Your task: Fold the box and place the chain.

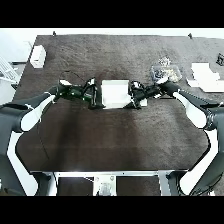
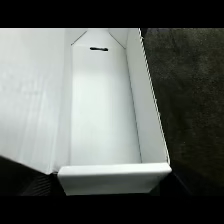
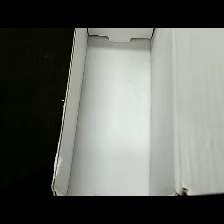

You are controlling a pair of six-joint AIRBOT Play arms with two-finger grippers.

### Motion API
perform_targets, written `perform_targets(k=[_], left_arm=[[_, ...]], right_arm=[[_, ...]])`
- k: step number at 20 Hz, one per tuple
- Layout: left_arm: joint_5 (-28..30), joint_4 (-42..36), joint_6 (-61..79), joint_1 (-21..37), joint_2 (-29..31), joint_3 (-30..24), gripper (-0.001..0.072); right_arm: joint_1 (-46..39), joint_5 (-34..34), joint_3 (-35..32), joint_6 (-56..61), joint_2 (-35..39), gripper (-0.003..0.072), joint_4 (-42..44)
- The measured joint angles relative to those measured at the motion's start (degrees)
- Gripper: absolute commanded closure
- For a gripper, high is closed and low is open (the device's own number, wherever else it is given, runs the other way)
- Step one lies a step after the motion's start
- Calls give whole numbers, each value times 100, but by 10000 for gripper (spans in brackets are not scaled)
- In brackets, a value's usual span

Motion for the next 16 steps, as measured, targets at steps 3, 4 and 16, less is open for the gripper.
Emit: perform_targets(k=[3,4,16], left_arm=[[129,-50,-105,0,-2,4,-11],[157,-59,-129,0,0,4,-11],[68,483,7,120,-7,203,-11]], right_arm=[[2,-7,0,0,0,96,4],[2,-7,0,0,0,96,4],[7,33,0,-11,0,96,2]])
